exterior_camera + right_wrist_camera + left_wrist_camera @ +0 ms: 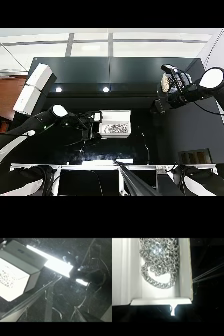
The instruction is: Fold the box and place the chain.
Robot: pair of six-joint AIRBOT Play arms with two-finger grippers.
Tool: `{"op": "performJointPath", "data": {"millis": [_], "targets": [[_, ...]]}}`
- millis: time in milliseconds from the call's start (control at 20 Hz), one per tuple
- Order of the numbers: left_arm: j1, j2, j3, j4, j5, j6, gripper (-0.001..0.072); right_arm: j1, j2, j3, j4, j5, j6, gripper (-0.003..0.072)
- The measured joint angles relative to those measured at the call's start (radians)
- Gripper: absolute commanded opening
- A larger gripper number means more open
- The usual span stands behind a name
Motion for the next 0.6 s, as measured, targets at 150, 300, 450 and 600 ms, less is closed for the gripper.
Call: {"op": "performJointPath", "data": {"millis": [150,300,450,600], "targets": [[0.0,0.0,0.0,0.004,0.0,0.0,0.0638,0.0,0.0,0.0,0.0,-0.002,0.0,0.0708],[0.0,0.0,0.0,0.006,0.0,-0.002,0.0644,0.0,0.0,0.0,0.0,-0.006,0.0,0.0708],[0.0,0.0,0.0,0.005,0.0,-0.004,0.0649,0.0,0.0,0.0,0.0,-0.008,0.0,0.0708],[0.0,0.0,0.0,-0.005,0.004,-0.004,0.065,0.0,0.0,0.0,0.0,-0.009,0.0,0.0708]]}}
